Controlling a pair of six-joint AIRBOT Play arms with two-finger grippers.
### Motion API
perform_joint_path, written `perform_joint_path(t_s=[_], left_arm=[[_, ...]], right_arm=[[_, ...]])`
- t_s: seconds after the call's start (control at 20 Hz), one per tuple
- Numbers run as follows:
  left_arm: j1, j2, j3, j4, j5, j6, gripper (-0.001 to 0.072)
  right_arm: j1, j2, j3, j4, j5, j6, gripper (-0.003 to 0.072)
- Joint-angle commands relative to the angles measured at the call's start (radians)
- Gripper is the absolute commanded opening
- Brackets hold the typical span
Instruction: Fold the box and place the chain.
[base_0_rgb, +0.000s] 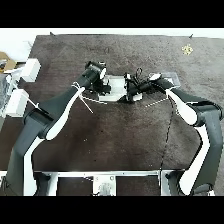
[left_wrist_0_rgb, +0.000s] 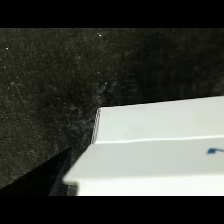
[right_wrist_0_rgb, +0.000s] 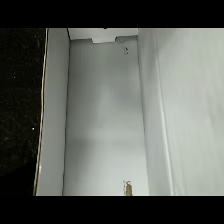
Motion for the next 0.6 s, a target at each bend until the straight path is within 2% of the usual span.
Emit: perform_joint_path(t_s=[0.0,0.05,0.1,0.2,0.35,0.4,0.55], left_arm=[[-0.008,-0.01,0.001,0.065,-0.002,-0.053,0.0344],[-0.008,-0.012,0.001,0.067,-0.001,-0.058,0.0343],[-0.008,-0.015,0.001,0.067,-0.002,-0.058,0.0261],[-0.01,-0.021,0.001,0.064,-0.001,-0.078,0.0251],[-0.016,-0.022,0.0,0.063,0.01,-0.087,0.02],[-0.016,-0.022,0.0,0.063,0.01,-0.093,0.0122],[-0.016,-0.022,0.0,0.06,0.01,-0.093,0.0101]], right_arm=[[0.001,0.0,0.0,0.0,0.0,0.0,0.0448],[0.001,0.0,0.0,0.0,0.0,0.0,0.0448],[0.001,0.0,0.0,0.0,0.0,0.0,0.0448],[0.001,0.0,0.0,0.0,0.0,0.0,0.0448],[0.001,0.0,0.0,0.0,0.0,0.0,0.0448],[0.001,0.0,0.0,0.0,0.0,0.0,0.0448],[0.001,0.0,0.0,0.0,0.0,0.0,0.0448]])
